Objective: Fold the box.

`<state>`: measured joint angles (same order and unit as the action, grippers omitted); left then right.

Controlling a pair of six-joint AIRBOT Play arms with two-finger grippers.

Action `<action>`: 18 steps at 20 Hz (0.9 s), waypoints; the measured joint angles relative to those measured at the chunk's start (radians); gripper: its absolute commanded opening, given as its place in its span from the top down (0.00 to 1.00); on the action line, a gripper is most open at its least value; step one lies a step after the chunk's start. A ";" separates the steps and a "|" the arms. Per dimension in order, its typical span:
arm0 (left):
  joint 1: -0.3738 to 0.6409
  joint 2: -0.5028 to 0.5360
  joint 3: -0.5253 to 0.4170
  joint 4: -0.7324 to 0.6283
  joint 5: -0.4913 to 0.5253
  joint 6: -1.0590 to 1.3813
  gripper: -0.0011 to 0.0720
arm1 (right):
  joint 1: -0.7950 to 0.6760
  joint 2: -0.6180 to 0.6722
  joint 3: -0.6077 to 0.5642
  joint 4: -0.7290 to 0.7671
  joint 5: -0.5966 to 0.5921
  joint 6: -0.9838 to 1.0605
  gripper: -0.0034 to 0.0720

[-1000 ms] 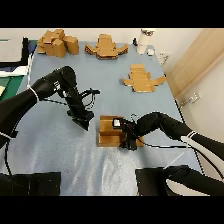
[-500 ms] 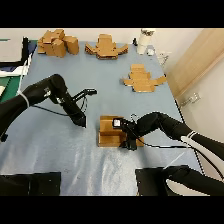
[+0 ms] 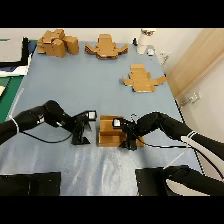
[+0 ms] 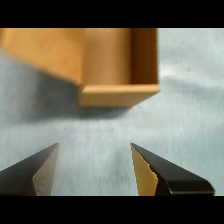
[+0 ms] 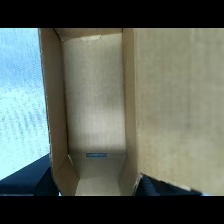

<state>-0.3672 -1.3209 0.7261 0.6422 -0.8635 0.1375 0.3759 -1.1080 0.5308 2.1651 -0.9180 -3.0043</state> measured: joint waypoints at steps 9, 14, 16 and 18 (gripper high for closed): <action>-0.137 -0.003 -0.053 -0.154 0.200 0.125 0.04 | 0.000 0.000 0.000 -0.001 0.000 -0.002 0.26; -0.158 -0.008 -0.055 -0.195 0.218 0.132 0.04 | 0.000 0.000 0.000 -0.004 0.000 -0.002 0.26; -0.158 -0.008 -0.055 -0.198 0.220 0.128 0.04 | -0.001 0.000 0.000 -0.003 0.000 -0.001 0.26; -0.155 -0.004 -0.056 -0.192 0.222 0.110 0.04 | -0.001 0.000 0.000 -0.003 0.000 0.000 0.26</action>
